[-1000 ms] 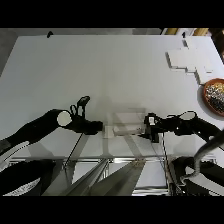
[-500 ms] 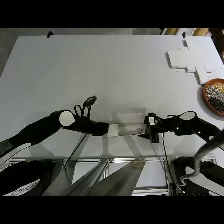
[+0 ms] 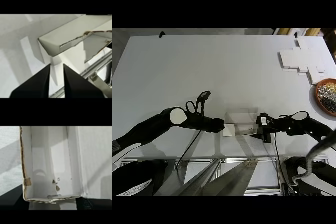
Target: Fold the box and place the chain.
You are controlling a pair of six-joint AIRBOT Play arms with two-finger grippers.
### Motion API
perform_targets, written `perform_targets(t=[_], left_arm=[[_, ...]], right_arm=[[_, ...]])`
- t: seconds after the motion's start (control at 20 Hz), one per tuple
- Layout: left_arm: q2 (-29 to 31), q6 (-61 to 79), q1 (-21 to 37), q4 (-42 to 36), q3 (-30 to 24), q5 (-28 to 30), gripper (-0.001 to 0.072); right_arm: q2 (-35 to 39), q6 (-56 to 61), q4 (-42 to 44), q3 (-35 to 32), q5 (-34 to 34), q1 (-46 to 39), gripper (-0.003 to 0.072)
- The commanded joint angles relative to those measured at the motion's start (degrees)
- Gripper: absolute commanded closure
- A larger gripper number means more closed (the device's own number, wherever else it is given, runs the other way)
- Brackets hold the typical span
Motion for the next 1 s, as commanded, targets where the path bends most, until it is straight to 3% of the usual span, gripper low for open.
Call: perform_targets(t=[0.0,0.25,0.3,0.35,0.6,0.95], left_arm=[[-0.04,0.04,-0.83,-0.59,0.15,0.7,0.0479],[-2.14,0.0,-3.41,-0.87,0.59,1.4,0.0472],[-2.97,-0.02,-3.78,-0.83,1.42,1.38,0.0408],[-3.89,-0.07,-4.17,-0.28,2.56,1.38,0.0407],[-7.56,-7.52,-5.6,7.63,6.67,0.02,0.0407],[-7.93,-17.68,-5.81,18.05,8.79,-4.0,0.0408]], right_arm=[[-0.02,0.0,0.02,0.02,0.02,0.04,0.0225],[-0.02,0.0,0.02,0.02,0.02,0.04,0.0225],[-0.02,0.0,0.02,0.02,0.02,0.04,0.0225],[0.0,0.0,0.0,0.02,0.02,0.04,0.0225],[-0.02,0.0,0.0,0.02,0.02,0.04,0.0225],[0.0,0.0,0.0,0.02,0.02,0.04,0.0225]])
